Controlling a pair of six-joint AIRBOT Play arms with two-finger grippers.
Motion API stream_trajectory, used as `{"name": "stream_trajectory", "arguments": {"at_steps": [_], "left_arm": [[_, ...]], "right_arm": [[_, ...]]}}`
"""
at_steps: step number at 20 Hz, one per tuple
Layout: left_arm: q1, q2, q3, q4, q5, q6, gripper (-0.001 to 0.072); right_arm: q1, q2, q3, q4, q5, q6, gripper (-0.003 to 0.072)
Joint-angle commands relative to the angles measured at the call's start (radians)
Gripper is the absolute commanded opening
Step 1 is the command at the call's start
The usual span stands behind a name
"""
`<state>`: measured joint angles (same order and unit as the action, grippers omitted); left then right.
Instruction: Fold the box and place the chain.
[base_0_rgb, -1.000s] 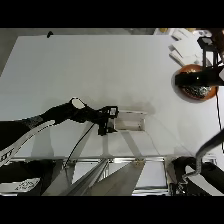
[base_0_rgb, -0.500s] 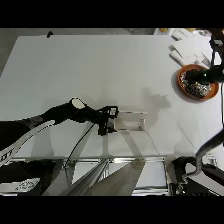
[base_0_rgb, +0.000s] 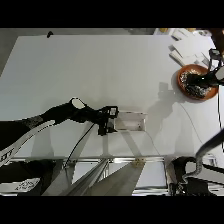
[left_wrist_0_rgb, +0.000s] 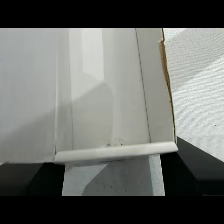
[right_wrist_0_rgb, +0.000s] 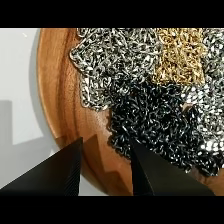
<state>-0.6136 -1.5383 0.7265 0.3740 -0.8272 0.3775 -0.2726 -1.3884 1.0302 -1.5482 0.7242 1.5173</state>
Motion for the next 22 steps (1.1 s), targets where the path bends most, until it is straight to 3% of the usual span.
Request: {"name": "stream_trajectory", "arguments": {"at_steps": [1,18,19,22], "left_arm": [[0.001,0.0,0.0,0.0,0.0,0.0,0.0393],[0.001,0.0,0.0,0.0,0.0,0.0,0.0393],[0.001,0.0,0.0,0.0,0.0,0.0,0.0393],[0.001,0.0,0.0,0.0,0.0,0.0,0.0393]], "right_arm": [[-0.004,-0.046,0.0,-0.001,-0.037,0.004,0.0283],[-0.042,-0.12,0.0,-0.041,-0.071,0.045,0.0269],[-0.042,-0.13,0.0,-0.041,-0.065,0.045,0.024],[-0.042,-0.143,0.0,-0.041,-0.061,0.045,0.0062]]}}
